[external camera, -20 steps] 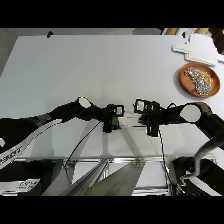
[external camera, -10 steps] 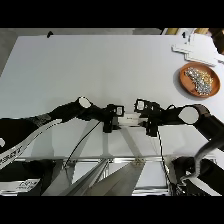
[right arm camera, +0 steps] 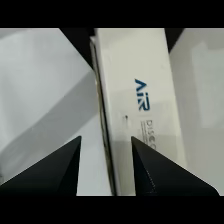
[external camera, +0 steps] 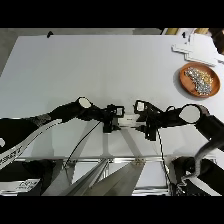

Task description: Fold the box and place the chain.

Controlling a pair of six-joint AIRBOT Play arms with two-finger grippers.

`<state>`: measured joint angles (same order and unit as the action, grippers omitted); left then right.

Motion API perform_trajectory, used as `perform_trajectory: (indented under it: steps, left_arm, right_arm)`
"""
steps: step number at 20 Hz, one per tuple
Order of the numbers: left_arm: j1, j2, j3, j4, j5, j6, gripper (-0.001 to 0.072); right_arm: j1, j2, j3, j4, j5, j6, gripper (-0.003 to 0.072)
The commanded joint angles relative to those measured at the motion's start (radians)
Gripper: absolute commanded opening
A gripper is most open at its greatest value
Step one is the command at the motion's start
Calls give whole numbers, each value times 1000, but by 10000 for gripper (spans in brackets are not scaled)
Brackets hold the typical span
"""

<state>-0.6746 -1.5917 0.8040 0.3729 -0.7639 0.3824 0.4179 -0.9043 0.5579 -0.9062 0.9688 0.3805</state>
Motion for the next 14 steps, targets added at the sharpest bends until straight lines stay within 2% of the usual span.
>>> perform_trajectory:
  steps: [1, 2, 3, 4, 6, 8, 14]
  left_arm:
    - [0, 0, 0, -2, 4, -1, 251]
    - [0, 0, 0, -2, 4, -1, 251]
    - [0, 0, 0, -2, 4, -1, 251]
    - [0, 0, 0, -2, 4, -2, 251]
    - [0, 0, 0, -2, 4, -1, 251]
    - [0, 0, 0, -2, 4, -1, 251]
    - [0, 0, 0, -2, 4, -1, 251]
  right_arm:
    - [-33, 0, 9, 104, 11, -27, 336]
    - [-67, -1, 10, 134, 9, -37, 285]
    - [-109, -6, 10, 160, 9, -57, 171]
    - [-145, -15, 10, 176, 14, -73, 102]
    - [-171, -46, 10, 179, 22, -76, 47]
    - [-143, -85, 10, 179, 39, -105, 22]
    - [-95, -125, 10, 169, 37, -121, 21]
